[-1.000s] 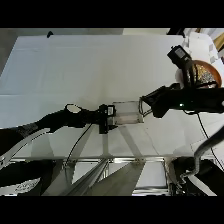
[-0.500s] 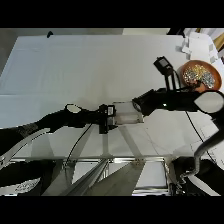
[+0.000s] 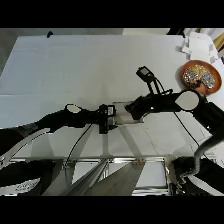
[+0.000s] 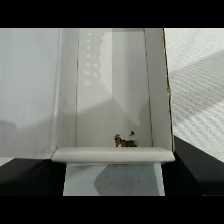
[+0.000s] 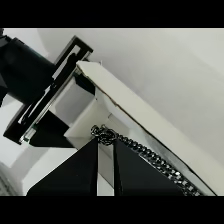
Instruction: Fold the box and place the chain.
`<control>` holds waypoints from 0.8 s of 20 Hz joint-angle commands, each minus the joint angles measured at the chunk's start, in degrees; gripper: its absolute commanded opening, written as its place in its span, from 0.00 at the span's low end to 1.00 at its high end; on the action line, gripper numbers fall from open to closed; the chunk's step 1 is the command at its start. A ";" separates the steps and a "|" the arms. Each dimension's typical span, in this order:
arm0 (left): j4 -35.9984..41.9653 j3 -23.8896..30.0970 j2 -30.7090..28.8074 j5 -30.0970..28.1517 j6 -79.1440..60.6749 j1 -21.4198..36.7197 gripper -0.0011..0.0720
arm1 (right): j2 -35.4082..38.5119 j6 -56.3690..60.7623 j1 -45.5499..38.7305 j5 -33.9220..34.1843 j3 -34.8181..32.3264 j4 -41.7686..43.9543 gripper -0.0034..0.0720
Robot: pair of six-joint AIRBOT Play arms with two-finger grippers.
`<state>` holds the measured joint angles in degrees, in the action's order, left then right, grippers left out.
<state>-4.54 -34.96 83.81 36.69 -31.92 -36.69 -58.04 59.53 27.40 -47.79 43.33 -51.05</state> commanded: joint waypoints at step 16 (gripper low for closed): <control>0.00 -0.04 -0.02 -0.02 -0.02 0.04 0.20 | -11.15 -0.07 6.82 5.03 -1.09 -0.15 0.06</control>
